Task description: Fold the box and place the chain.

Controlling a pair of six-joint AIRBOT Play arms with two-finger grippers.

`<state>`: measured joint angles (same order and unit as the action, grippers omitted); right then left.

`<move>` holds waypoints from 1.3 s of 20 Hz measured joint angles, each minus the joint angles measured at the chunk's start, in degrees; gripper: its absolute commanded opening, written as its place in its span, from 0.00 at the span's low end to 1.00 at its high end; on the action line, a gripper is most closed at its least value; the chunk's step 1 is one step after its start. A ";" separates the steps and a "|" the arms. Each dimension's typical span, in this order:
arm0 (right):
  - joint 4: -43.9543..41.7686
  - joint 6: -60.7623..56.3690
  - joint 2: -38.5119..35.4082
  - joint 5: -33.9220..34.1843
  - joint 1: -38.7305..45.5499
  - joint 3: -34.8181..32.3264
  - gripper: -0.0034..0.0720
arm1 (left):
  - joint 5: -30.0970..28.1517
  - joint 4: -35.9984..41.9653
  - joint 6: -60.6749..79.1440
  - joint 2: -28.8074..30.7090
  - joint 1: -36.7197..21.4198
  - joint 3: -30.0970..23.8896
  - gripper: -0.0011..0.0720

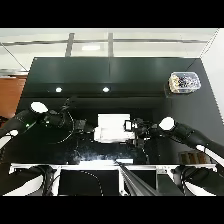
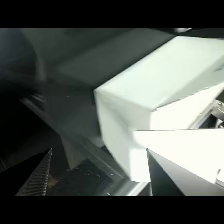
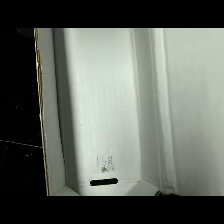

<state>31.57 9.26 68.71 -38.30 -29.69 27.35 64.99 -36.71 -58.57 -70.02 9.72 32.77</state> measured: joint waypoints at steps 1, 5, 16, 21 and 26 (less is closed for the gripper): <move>0.00 0.00 0.00 0.00 0.00 0.00 0.30 | 0.39 0.09 -0.07 0.00 0.39 0.46 0.98; 0.00 0.00 0.00 0.00 0.00 0.00 0.30 | -0.66 -0.48 -2.29 0.00 5.18 1.51 0.98; 0.00 0.00 0.00 0.00 0.00 0.00 0.30 | -9.75 -7.10 -15.91 -0.02 15.54 4.33 0.95; 0.00 0.00 0.00 0.00 0.00 0.00 0.30 | -8.48 -7.48 -18.05 0.00 15.93 6.01 0.80; 0.00 0.00 0.00 0.00 0.00 0.00 0.30 | -4.31 -8.09 -20.63 -0.02 16.04 8.28 0.77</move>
